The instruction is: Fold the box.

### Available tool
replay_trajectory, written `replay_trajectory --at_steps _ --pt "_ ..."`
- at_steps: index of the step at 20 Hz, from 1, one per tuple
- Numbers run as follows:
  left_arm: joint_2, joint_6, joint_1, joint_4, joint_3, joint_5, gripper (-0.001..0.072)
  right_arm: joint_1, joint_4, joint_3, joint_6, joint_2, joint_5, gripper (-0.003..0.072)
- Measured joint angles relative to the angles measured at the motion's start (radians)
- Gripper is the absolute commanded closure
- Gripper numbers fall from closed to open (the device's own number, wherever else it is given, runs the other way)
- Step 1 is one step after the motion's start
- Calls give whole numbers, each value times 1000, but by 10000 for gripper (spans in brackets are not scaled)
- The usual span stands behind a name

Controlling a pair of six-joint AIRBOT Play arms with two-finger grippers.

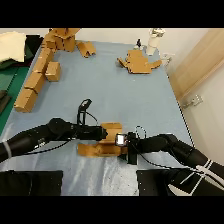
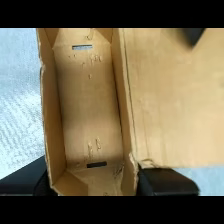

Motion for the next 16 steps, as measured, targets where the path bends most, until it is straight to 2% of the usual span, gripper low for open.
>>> replay_trajectory --at_steps 3,6,13,16 --pt "-98 -2 0 27 24 -42 700 -1 0 0 2 0 0 179" --pt "-147 -27 2 75 34 -66 699 0 0 0 0 0 -4 179" --pt "-171 -30 29 138 85 -105 699 0 0 0 -2 0 0 178" --pt "-130 -19 82 202 112 -132 699 0 0 0 -1 0 2 179"
